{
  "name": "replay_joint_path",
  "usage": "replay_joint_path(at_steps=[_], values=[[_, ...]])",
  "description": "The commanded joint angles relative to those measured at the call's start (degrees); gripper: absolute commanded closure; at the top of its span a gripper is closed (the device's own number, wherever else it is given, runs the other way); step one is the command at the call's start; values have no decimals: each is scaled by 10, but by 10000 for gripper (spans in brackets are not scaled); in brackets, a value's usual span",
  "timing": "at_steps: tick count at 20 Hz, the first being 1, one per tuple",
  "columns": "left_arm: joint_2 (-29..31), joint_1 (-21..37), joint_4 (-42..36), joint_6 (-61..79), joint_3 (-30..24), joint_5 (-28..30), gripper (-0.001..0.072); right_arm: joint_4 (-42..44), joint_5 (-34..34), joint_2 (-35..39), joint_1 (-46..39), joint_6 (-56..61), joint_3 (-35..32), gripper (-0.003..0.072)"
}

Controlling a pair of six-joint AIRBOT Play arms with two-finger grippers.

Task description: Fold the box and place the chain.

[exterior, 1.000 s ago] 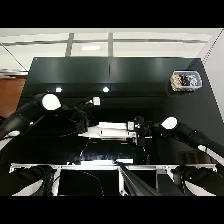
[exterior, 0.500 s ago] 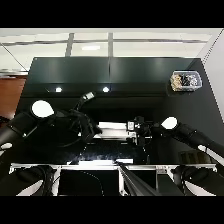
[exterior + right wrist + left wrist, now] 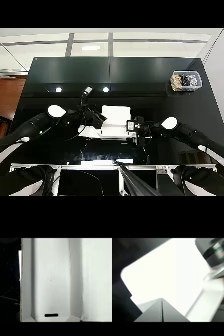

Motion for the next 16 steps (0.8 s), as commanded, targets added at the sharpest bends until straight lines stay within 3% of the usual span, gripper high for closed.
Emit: replay_joint_path(at_steps=[1,5,8,13,14,15,16], values=[[-17,-17,60,17,1,22,683,0,0,0,0,0,0,152],[4,-14,77,13,21,19,682,1,-4,0,0,3,0,152],[82,23,117,13,25,3,681,0,-3,0,0,3,0,152],[180,113,207,86,6,-201,681,0,-4,0,0,3,0,152],[186,117,218,99,-11,-211,625,0,-4,0,0,3,0,151],[186,116,219,117,-31,-202,372,0,-4,0,0,3,0,152],[183,113,209,158,-54,-181,29,0,-4,0,0,3,0,152]])
